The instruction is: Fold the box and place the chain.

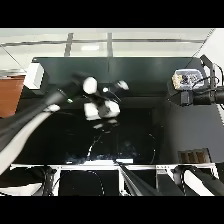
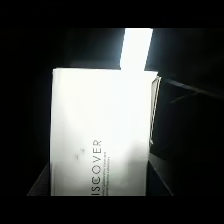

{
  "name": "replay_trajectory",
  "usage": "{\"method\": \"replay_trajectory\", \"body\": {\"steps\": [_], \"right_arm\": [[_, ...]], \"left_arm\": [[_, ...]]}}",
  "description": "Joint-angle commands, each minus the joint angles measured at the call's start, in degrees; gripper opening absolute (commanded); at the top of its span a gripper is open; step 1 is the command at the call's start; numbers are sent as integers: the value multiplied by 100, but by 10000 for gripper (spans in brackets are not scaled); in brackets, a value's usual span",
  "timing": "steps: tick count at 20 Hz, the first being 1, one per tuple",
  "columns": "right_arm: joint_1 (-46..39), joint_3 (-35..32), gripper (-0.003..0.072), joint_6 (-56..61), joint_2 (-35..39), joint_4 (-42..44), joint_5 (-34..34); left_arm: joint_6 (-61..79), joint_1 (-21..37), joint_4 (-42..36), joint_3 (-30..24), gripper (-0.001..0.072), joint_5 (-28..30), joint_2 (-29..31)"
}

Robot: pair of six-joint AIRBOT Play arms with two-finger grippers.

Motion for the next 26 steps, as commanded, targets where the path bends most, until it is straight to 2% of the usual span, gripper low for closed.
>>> {"method": "replay_trajectory", "body": {"steps": [1,3,8,10,12,14,16,26], "right_arm": [[-2,4,15,2,2,-37,-72],[0,4,14,2,2,-35,-72],[0,4,14,4,2,-37,-98],[0,4,14,7,4,-35,-151],[2,4,14,55,2,-33,-162],[0,4,14,140,2,-35,-190],[0,4,14,188,2,-33,-205],[2,4,14,376,2,-17,-232]], "left_arm": [[-2295,1294,1045,61,350,-1005,415],[-2938,2310,1078,-81,351,-1290,555],[-3023,4566,925,-490,353,-1410,785],[-2946,5228,804,-511,361,-1134,796],[-2647,5654,570,-511,360,-542,787],[-2238,5908,170,-511,360,199,721],[-1622,5987,-245,-511,360,695,551],[-1156,5991,-87,-505,359,1746,-195]]}}
